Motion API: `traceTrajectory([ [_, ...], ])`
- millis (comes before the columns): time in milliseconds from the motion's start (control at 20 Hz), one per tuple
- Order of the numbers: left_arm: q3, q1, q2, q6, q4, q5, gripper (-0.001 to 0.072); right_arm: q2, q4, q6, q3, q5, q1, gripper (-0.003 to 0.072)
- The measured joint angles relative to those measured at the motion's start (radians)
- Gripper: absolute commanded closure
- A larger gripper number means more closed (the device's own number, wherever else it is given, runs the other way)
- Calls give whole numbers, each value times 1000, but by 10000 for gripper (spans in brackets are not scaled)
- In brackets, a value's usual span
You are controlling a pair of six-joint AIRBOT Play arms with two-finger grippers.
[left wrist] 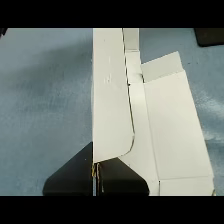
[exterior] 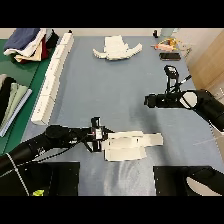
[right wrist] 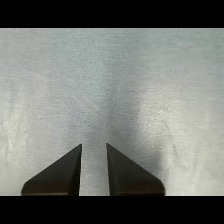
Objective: Fold the box.
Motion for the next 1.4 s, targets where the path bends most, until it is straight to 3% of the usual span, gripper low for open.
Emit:
traceTrajectory([
  [400, 2, 2, -80, -13, -9, -21, 694, 0, 10, 0, 0, 0, 0, 445],
  [950, 2, 0, -97, -79, 33, -112, 694, 0, 14, 0, 0, 13, 0, 445],
  [1400, 49, 0, -6, 105, 45, 62, 697, 0, 13, 0, 0, 5, 0, 445],
])
